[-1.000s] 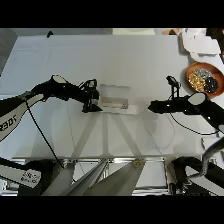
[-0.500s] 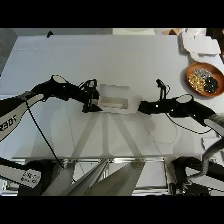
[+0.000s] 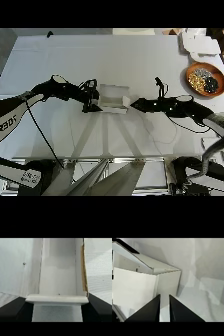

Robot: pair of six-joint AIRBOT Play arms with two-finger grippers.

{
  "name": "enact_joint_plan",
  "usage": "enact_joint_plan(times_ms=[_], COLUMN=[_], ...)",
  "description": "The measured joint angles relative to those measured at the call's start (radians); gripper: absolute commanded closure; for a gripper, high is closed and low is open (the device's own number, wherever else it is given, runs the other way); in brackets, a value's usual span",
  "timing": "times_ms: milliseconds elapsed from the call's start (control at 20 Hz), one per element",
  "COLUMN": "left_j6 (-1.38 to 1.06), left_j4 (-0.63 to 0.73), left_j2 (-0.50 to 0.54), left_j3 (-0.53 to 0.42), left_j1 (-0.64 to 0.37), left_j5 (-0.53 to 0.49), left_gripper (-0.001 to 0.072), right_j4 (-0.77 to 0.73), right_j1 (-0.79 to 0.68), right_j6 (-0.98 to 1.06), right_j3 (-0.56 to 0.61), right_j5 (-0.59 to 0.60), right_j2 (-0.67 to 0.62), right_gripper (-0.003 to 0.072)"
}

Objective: Fold the box and place the chain.

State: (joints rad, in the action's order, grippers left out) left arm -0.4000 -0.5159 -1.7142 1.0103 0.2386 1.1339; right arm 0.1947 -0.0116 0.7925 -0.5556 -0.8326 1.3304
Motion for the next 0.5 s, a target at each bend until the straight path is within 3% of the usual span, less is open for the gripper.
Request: enact_joint_plan(times_ms=[250,400,500], left_j6=[0.0,0.0,0.0], left_j4=[-0.005,-0.008,-0.008], left_j2=[0.0,0.0,0.0], left_j3=[0.0,0.0,0.0], left_j1=[0.0,-0.001,-0.001], left_j5=[-0.002,-0.004,-0.005], left_gripper=[0.0365,0.0365,0.0365], right_j4=[-0.062,-0.094,-0.104], right_j1=[0.037,0.057,0.063], right_j6=[-0.035,-0.054,-0.06], right_j3=[0.0,0.0,0.0], right_j5=[-0.008,0.01,0.018], right_j2=[0.0,0.0,0.0], right_gripper=[0.0507,0.0423,0.0416])
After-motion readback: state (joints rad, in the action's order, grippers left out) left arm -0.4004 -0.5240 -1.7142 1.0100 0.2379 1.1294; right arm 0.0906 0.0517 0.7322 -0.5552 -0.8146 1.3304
